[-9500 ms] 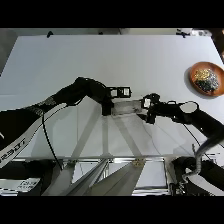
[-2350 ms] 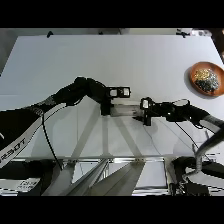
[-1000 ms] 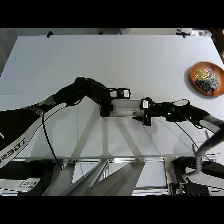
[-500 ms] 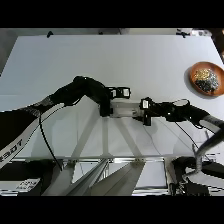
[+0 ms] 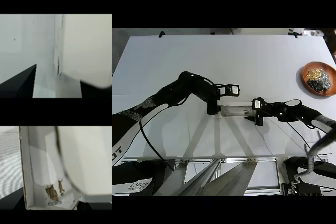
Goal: Fold the box and place the chain.
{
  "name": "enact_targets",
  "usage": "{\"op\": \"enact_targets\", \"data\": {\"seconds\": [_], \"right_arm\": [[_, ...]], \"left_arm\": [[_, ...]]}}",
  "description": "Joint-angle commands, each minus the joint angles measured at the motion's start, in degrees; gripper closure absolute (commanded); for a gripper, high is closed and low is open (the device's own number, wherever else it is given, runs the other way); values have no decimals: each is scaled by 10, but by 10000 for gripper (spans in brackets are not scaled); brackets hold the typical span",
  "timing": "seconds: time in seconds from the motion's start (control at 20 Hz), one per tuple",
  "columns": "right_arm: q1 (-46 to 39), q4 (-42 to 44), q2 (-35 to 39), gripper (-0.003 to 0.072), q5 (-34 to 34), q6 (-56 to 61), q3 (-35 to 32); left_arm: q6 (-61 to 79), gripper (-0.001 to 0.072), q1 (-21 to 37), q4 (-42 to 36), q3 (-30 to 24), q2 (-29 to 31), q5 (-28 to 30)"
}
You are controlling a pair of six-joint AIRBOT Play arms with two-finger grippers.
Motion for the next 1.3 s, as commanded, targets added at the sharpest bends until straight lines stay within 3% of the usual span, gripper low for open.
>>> {"op": "enact_targets", "data": {"seconds": [0.0,0.15,0.2,0.35,0.5,0.9,1.1,1.25], "right_arm": [[0,0,0,184,0,0,0],[0,0,0,184,0,0,0],[0,0,0,184,0,0,0],[0,0,0,184,0,0,0],[0,0,0,184,0,0,0],[0,0,0,184,0,0,0],[0,0,0,184,0,0,0],[0,0,0,184,0,0,0]], "left_arm": [[-36,132,27,24,0,28,34],[-67,145,75,19,0,68,73],[-73,227,90,8,0,83,92],[-65,690,116,-75,0,115,158],[-54,701,91,-129,0,119,191],[-6,698,-61,-153,-3,93,111],[9,698,-77,-191,-3,50,83],[8,701,-74,-194,-3,25,21]]}}
